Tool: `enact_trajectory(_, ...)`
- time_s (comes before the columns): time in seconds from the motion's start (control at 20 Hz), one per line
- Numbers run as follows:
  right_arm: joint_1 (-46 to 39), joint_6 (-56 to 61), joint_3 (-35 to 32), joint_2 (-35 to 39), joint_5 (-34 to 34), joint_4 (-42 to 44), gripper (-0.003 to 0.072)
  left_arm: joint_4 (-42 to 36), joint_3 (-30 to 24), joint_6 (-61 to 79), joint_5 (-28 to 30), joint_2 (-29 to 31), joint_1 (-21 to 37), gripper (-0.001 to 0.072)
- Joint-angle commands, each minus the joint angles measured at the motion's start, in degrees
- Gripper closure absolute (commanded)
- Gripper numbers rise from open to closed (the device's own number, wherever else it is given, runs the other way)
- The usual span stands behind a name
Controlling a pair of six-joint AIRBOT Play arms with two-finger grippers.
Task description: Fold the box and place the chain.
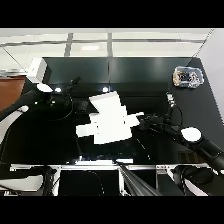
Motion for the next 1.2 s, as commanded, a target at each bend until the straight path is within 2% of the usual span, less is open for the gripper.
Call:
enact_trajectory(0.0,0.24,0.02,-0.04,0.02,-0.28,0.02,0.0674,-0.92,5.03,6.12,-10.14,-6.73,-0.26,0.0010)
enact_trajectory(0.2,0.24,0.02,-0.04,0.02,-0.28,0.02,0.0674,-0.63,8.85,11.32,-17.86,-11.37,-1.88,0.0066)
enact_trajectory(0.25,0.24,0.02,-0.04,0.02,-0.28,0.00,0.0674,-0.33,9.94,11.32,-18.45,-12.48,-2.54,0.0208)
enact_trajectory(0.35,0.24,0.02,-0.04,0.02,-0.31,0.00,0.0674,0.28,11.78,12.44,-18.32,-13.99,-3.67,0.0354)
enact_trajectory(0.4,0.24,0.00,-0.04,0.02,-0.28,-0.04,0.0674,0.55,12.37,13.38,-18.29,-14.45,-3.87,0.0391)
enact_trajectory(0.5,0.24,0.02,-0.04,0.02,-0.26,-0.04,0.0674,1.11,13.00,14.67,-18.38,-14.95,-4.04,0.0600)
enact_trajectory(0.55,0.24,0.02,-0.04,0.02,-0.22,-0.07,0.0672,1.11,13.00,15.13,-18.38,-14.97,-4.04,0.0620)
enact_trajectory(0.6,0.24,0.00,-0.04,0.02,-0.24,-0.24,0.0580,1.11,13.07,15.78,-18.36,-14.95,-3.98,0.0687)
enact_trajectory(0.65,0.20,-0.02,-0.02,0.02,-0.35,-0.44,0.0231,1.09,13.07,15.78,-18.38,-14.95,-3.93,0.0687)
enact_trajectory(0.7,-0.11,-0.09,0.24,0.04,-0.33,-1.11,-0.0023,1.09,13.07,15.72,-18.43,-14.88,-3.93,0.0688)
enact_trajectory(0.75,-0.92,-0.07,1.29,0.04,1.42,-4.76,-0.0023,1.18,13.05,15.47,-18.43,-14.62,-3.93,0.0689)
enact_trajectory(0.85,-3.89,-0.02,6.19,0.04,10.40,-17.92,-0.0023,2.80,13.03,13.99,-17.51,-12.74,-4.26,0.0692)
enact_trajectory(0.95,-5.86,-0.07,12.02,0.04,19.82,-30.86,-0.0023,6.43,11.91,13.94,-14.60,-7.96,-5.84,0.0692)
enact_trajectory(1.05,-6.03,-0.09,16.20,0.04,25.38,-41.72,-0.0023,7.04,6.93,16.72,-6.54,-0.63,-7.63,0.0692)
enact_trajectory(1.15,-6.03,-0.09,17.51,0.04,26.12,-47.25,-0.0022,2.03,-1.95,23.69,6.05,8.50,-8.76,0.0689)
